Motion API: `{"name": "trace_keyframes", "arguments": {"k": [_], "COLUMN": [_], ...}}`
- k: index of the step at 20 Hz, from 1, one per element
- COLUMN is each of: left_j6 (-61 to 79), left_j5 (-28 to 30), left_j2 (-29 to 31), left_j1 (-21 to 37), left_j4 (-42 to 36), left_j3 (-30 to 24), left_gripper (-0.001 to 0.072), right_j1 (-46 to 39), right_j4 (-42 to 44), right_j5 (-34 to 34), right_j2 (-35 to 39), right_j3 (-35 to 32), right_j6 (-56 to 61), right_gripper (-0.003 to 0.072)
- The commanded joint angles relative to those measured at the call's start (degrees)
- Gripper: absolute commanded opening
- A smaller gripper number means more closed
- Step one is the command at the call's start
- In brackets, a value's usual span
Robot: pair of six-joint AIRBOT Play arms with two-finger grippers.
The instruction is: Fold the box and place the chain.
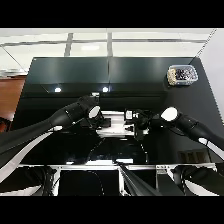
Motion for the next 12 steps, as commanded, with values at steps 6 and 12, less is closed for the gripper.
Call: {"name": "trace_keyframes", "arguments": {"k": [6,12], "left_j6": [-0.02,-0.02], "left_j5": [-0.57,-0.28], "left_j2": [-0.04,-0.04], "left_j1": [0.02,0.02], "left_j4": [-0.02,-0.02], "left_j3": [-0.04,-0.04], "left_gripper": [0.0023,0.0024], "right_j1": [0.04,0.04], "right_j4": [8.72,7.37], "right_j5": [0.09,0.15], "right_j2": [-3.41,-3.37], "right_j3": [-0.02,-0.02], "right_j6": [1.92,5.66], "right_gripper": [0.0046,0.0352]}}
